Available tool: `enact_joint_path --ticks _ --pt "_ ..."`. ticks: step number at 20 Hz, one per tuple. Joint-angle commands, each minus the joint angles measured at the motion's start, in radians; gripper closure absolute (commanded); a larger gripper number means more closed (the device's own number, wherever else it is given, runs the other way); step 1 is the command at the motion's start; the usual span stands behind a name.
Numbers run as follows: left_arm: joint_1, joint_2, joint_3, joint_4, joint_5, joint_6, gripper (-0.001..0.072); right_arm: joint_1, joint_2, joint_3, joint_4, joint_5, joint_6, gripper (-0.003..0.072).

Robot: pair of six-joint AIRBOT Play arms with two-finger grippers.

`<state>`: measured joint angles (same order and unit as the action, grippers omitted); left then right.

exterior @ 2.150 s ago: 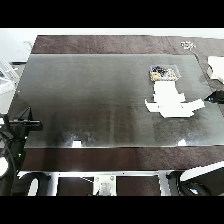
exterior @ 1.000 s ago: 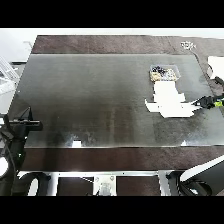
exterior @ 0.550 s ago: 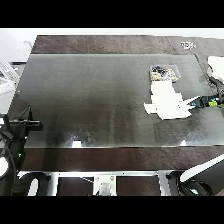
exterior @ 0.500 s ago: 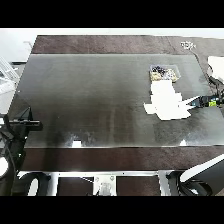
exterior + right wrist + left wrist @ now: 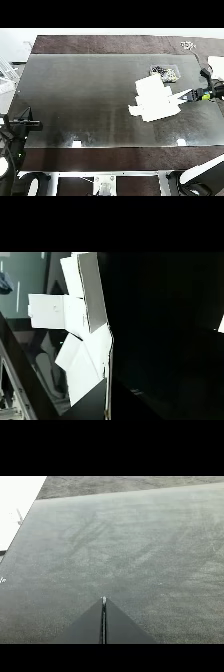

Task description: Fold the box and place the chain.

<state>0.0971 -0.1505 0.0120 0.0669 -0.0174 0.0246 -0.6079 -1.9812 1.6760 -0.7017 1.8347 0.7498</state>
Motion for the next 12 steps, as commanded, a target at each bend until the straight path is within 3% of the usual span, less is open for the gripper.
enact_joint_path --ticks 1,6,9,12 --pt "0.000 0.001 0.000 0.000 0.000 0.000 0.0688 0.117 0.092 -0.089 0.042 -0.002 0.071 0.0674" --pt "0.000 0.001 0.000 0.000 0.000 0.000 0.0688 0.307 0.202 -0.217 0.135 -0.085 0.110 0.0675" --pt "0.000 0.000 0.000 0.000 0.000 0.000 0.0688 0.410 0.266 -0.261 0.253 -0.320 0.103 0.0675" --pt "0.000 0.000 0.000 0.001 0.002 0.000 0.0688 0.510 0.269 -0.267 0.306 -0.468 0.103 0.0675"
